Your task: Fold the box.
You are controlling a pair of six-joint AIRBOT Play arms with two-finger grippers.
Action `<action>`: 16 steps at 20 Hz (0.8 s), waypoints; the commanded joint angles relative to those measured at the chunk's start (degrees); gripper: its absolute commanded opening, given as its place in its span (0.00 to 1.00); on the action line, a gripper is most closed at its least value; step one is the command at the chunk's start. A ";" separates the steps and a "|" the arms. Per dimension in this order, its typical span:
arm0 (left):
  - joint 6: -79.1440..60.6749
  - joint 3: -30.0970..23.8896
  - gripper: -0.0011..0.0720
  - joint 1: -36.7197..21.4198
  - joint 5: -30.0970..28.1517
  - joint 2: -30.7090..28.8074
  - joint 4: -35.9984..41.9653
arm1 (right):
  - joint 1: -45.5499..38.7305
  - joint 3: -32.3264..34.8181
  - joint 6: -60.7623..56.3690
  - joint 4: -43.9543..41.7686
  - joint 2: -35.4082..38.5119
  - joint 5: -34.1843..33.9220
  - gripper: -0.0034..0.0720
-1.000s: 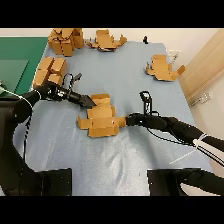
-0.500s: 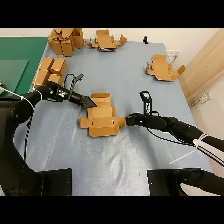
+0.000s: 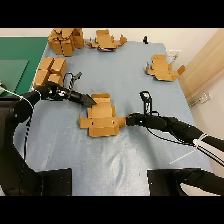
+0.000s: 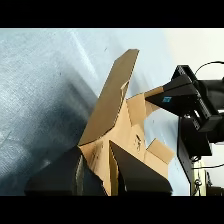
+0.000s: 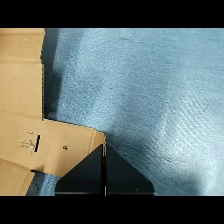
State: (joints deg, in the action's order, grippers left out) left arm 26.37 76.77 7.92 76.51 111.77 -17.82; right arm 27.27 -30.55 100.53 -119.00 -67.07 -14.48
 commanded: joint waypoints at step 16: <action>-28.61 8.22 0.03 0.35 11.98 -2.67 -0.61 | -2.54 -0.11 -4.13 24.06 9.94 -17.33 0.46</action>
State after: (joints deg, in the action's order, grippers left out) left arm 5.52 83.00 8.21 88.27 110.61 -18.57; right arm 26.06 -30.57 99.79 -107.53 -61.25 -23.22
